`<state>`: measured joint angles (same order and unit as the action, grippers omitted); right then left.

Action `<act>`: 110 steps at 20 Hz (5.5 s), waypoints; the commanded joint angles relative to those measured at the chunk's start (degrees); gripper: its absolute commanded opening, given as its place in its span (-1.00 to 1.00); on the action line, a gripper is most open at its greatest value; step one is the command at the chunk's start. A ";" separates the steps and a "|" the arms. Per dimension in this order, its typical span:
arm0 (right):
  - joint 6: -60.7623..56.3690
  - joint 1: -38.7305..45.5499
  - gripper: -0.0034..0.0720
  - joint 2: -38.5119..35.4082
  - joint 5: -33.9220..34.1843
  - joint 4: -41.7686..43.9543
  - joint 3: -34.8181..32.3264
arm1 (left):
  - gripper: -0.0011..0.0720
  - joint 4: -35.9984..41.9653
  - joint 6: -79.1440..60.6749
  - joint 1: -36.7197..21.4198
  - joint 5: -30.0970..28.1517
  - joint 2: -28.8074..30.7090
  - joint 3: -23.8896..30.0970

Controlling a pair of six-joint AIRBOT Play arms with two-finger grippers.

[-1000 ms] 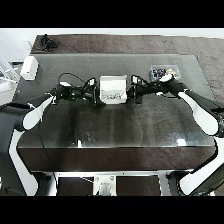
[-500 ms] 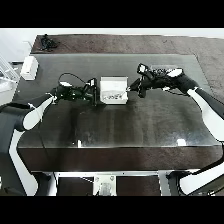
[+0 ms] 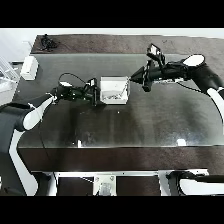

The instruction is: Fold the box and place the chain.

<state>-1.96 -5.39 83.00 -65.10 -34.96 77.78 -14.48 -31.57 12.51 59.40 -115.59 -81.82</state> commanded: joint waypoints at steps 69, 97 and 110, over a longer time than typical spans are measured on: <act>-8.52 -4.04 -0.90 24.61 -15.17 -3.21 22.05 | -0.20 -0.02 0.02 -0.04 0.02 0.02 -0.02; -6.43 -6.03 -0.30 26.91 -16.39 -3.54 21.22 | -0.20 -0.02 0.02 -0.04 0.02 0.02 -0.02; -6.36 -6.03 -0.35 26.99 -11.34 -4.52 21.24 | -0.20 -0.02 0.02 -0.04 0.00 0.02 -0.02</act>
<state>-8.32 -11.40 110.00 -77.95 -39.35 99.02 -14.46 -31.42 12.47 59.27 -115.59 -81.84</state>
